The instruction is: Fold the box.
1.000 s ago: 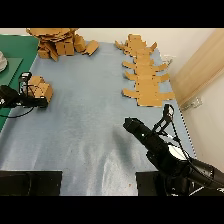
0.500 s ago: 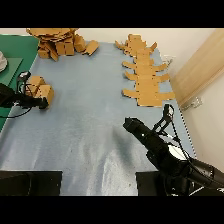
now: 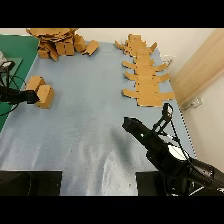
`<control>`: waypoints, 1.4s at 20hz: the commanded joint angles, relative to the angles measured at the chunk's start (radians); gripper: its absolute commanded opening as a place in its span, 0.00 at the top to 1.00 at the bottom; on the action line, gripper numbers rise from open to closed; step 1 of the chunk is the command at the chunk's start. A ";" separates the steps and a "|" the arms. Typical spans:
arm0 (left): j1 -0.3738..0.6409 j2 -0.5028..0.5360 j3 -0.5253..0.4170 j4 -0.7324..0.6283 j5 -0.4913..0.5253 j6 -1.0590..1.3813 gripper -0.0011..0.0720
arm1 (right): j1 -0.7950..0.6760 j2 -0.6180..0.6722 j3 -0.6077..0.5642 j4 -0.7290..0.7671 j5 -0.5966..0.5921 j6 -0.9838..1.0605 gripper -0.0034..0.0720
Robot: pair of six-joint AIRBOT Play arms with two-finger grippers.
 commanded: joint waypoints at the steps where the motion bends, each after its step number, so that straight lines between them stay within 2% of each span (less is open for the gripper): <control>1: -0.040 0.102 0.022 -0.226 -0.088 0.023 0.62 | 0.000 0.000 0.001 -0.019 0.037 -0.001 0.95; 2: -0.085 0.126 0.021 -0.304 -0.098 0.087 0.90 | -0.001 -0.002 0.002 -0.037 0.046 0.000 0.95; 3: -0.151 0.143 0.021 -0.369 -0.097 0.134 0.97 | -0.001 -0.004 0.005 -0.059 0.048 -0.001 0.95; 5: -0.303 0.145 0.021 -0.413 -0.076 0.130 0.97 | -0.026 -0.020 0.034 -0.078 0.071 -0.029 0.95; 7: -0.457 0.114 0.021 -0.413 -0.061 0.119 0.97 | -0.101 -0.064 0.089 -0.077 0.165 -0.109 0.95; 9: -0.586 0.067 0.021 -0.413 0.004 0.073 0.97 | -0.201 -0.148 0.153 -0.076 0.298 -0.166 0.95; 11: -0.671 0.012 0.021 -0.413 0.063 0.043 0.97 | -0.298 -0.261 0.206 -0.077 0.455 -0.166 0.95; 15: -0.697 -0.081 0.021 -0.423 0.104 0.001 0.97 | -0.371 -0.476 0.261 -0.105 0.658 -0.165 0.95; 18: -0.696 -0.098 0.021 -0.423 0.105 -0.003 0.97 | -0.370 -0.551 0.263 -0.111 0.737 -0.164 0.95; 28: -0.696 -0.097 0.021 -0.423 0.103 -0.003 0.97 | -0.370 -0.552 0.263 -0.111 0.735 -0.164 0.95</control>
